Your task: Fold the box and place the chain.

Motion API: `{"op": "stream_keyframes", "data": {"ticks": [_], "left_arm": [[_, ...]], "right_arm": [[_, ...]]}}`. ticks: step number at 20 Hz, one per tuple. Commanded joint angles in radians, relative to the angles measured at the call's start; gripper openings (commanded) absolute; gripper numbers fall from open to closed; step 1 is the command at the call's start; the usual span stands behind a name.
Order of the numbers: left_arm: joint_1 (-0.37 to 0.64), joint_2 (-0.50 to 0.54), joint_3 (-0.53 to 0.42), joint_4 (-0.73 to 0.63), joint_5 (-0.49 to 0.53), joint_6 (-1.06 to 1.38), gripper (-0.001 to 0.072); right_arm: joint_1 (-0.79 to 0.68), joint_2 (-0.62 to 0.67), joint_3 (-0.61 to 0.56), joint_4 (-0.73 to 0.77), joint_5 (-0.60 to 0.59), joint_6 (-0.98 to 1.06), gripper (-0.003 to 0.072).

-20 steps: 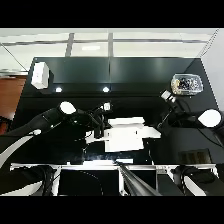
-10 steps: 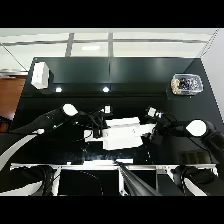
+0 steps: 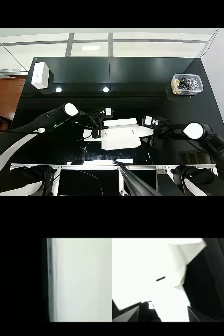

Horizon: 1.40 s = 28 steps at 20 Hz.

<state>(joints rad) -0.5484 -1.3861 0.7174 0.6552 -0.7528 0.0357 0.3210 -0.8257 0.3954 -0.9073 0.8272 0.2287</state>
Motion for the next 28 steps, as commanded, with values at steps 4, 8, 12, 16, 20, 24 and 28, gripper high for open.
{"op": "stream_keyframes", "data": {"ticks": [4,8,12,16,20,24,28], "left_arm": [[0.02,-0.001,0.008,0.022,-0.036,-0.016,0.0027],[0.019,-0.001,0.008,0.021,-0.037,-0.016,0.0027],[0.019,-0.001,0.008,0.014,-0.038,-0.016,0.0027],[0.019,-0.001,0.008,0.014,-0.04,-0.016,0.0027],[0.019,-0.001,0.008,0.014,-0.041,-0.017,0.0027],[0.019,-0.001,0.008,0.014,-0.042,-0.017,0.0027],[0.019,-0.001,0.008,0.014,-0.045,-0.017,0.0027]], "right_arm": [[0.035,-0.034,-0.013,0.011,0.05,-0.058,0.0712],[0.141,-0.083,-0.013,0.02,0.027,-0.075,0.0711],[0.201,-0.084,-0.013,0.021,-0.054,-0.088,0.0711],[0.222,-0.097,-0.013,0.024,-0.053,-0.088,0.0711],[0.262,-0.123,-0.013,0.057,-0.121,-0.088,0.071],[0.292,-0.139,-0.012,0.185,-0.207,-0.088,0.071],[0.267,-0.137,0.014,0.072,-0.239,-0.024,0.071]]}}
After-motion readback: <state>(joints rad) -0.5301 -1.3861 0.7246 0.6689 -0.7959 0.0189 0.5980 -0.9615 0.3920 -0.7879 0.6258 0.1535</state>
